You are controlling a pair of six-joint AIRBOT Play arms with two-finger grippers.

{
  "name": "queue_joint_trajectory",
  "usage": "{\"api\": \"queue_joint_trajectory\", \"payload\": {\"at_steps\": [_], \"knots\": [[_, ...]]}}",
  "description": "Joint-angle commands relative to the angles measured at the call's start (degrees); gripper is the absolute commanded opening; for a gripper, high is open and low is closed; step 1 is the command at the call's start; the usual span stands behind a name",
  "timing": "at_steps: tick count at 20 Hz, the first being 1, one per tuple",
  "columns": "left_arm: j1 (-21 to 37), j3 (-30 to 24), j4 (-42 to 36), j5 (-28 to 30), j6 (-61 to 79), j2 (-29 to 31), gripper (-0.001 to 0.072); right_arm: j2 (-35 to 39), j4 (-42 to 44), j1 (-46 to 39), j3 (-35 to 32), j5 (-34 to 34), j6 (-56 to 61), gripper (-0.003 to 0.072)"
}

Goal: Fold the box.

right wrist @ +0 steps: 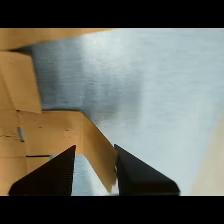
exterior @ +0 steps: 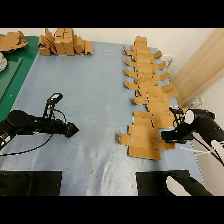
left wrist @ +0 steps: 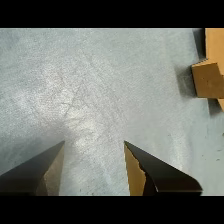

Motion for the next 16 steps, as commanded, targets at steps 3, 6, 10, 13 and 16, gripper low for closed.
{"api": "queue_joint_trajectory", "payload": {"at_steps": [3, 6, 10, 13, 16], "knots": [[0.02, 0.00, 0.02, -0.92, -0.70, -0.04, 0.0561, -1.29, 17.57, 0.02, 0.04, 2.36, -7.50, 0.0196], [0.02, 0.00, 0.02, -0.96, -0.72, -0.04, 0.0561, 0.72, 30.03, 0.13, 0.04, 4.44, -12.37, 0.0004], [0.02, 0.00, -0.13, -0.94, -0.94, -0.04, 0.0561, 5.73, 46.34, 1.25, 0.04, 3.48, -15.78, 0.0003], [0.07, 0.02, -2.05, -0.96, -0.92, -0.04, 0.0560, 6.71, 49.31, 5.99, -0.11, -1.68, -15.69, 0.0003], [0.07, 0.02, -3.04, -2.16, -0.94, -0.04, 0.0560, 5.70, 49.33, 11.80, -3.04, -8.22, -15.50, 0.0004]]}}
